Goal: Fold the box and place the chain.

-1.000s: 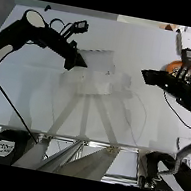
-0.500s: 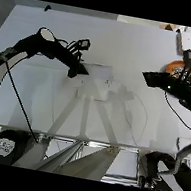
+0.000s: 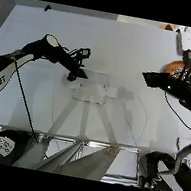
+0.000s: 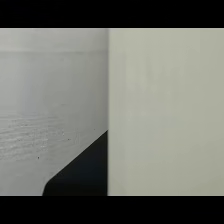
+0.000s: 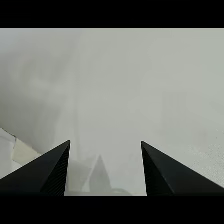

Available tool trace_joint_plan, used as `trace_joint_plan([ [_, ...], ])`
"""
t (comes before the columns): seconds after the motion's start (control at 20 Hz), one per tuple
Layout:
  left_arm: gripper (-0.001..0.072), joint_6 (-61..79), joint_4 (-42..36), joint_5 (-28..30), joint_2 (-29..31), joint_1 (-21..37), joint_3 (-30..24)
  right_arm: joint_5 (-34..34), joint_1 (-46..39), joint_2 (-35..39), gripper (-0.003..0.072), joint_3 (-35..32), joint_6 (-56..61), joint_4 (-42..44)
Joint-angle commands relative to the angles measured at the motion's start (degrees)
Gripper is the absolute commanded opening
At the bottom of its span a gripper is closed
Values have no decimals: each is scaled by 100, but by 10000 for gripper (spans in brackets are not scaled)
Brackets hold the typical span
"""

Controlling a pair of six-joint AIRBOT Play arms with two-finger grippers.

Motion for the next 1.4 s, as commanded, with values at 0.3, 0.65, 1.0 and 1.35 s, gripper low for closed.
trace_joint_plan([
  [0.3,5,33,22,4,-133,-4,-2,7,-4,2,453,7,2,-2],
  [0.65,5,35,-522,247,-131,-9,-2,22,-4,2,453,7,2,0],
  [1.0,4,37,-332,737,-136,-168,-2,22,-4,2,453,7,2,-2],
  [1.35,6,35,-214,730,-197,-219,-2,17,-4,2,453,7,0,0],
])
